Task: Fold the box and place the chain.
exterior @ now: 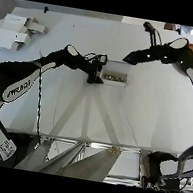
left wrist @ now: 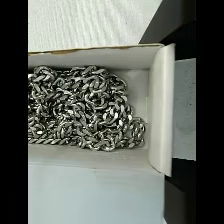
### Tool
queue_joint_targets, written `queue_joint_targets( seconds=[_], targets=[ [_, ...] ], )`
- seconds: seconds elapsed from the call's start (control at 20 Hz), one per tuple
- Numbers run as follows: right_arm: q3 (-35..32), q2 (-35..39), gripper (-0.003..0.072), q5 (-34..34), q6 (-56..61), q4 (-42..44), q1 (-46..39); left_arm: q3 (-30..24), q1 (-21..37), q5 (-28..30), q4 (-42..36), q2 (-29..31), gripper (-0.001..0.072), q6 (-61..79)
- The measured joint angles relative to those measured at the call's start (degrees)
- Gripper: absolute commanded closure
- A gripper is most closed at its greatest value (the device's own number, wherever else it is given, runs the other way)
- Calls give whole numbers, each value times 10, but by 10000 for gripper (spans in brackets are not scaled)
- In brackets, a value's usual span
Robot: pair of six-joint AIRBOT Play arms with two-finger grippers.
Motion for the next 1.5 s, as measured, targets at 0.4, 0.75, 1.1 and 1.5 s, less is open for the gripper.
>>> queue_joint_targets(
  seconds=[0.4, 0.75, 1.1, 1.5],
  targets=[
    [0, -1, 373, 118, -117, -10, 20, 0, 0, 0, 0, 0, 429, 0],
    [0, 1, 373, 125, -162, -99, 61, 0, 0, 0, 0, 0, 429, 0],
    [0, 20, 304, 82, -181, -177, 94, 0, 0, 0, 0, 0, 429, 0],
    [-54, 75, 254, -18, -185, -226, 102, 0, 0, 0, 0, 0, 429, -1]
  ],
)
